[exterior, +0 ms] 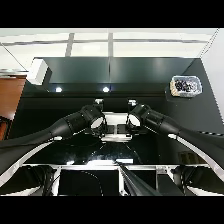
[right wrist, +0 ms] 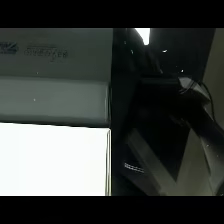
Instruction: Fold the box and place the chain.
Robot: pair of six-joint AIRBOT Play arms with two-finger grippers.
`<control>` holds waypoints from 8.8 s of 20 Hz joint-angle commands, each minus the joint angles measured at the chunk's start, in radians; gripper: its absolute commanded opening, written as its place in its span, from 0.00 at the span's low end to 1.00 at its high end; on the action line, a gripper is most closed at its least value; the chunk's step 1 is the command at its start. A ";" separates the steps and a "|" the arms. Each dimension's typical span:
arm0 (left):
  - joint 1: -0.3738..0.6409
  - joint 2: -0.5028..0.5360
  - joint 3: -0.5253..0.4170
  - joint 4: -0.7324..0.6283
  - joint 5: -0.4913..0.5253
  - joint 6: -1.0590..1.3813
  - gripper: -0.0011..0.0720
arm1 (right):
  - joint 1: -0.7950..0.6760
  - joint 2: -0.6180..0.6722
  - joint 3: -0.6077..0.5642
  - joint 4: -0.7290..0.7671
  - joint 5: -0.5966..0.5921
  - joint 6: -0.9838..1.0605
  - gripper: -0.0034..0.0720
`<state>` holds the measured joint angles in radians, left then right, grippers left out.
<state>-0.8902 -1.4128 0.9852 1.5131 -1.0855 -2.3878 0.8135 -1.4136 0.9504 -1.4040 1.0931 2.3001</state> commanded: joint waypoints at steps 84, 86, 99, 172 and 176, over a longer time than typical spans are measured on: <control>0.000 0.000 0.000 0.001 0.000 0.002 0.05 | -0.700 0.333 0.256 0.584 0.463 -1.059 0.06; 0.000 0.000 0.000 0.001 0.001 0.002 0.05 | -0.620 0.333 0.200 0.671 0.437 -1.070 0.06; 0.000 0.000 0.000 0.000 -0.001 0.002 0.05 | -0.322 0.330 0.029 0.697 0.142 -1.024 0.06; 0.449 0.197 -0.486 -1.061 0.294 2.703 0.99 | -0.632 0.517 -0.015 0.356 0.178 -0.882 0.47; 0.447 0.172 -0.461 -1.083 0.290 2.702 0.99 | -0.632 0.517 -0.018 0.355 0.176 -0.882 0.47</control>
<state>-0.4393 -1.2247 0.5098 0.4480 -0.7956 0.3126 0.1818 -0.8974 0.9344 -1.0485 1.2705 1.4181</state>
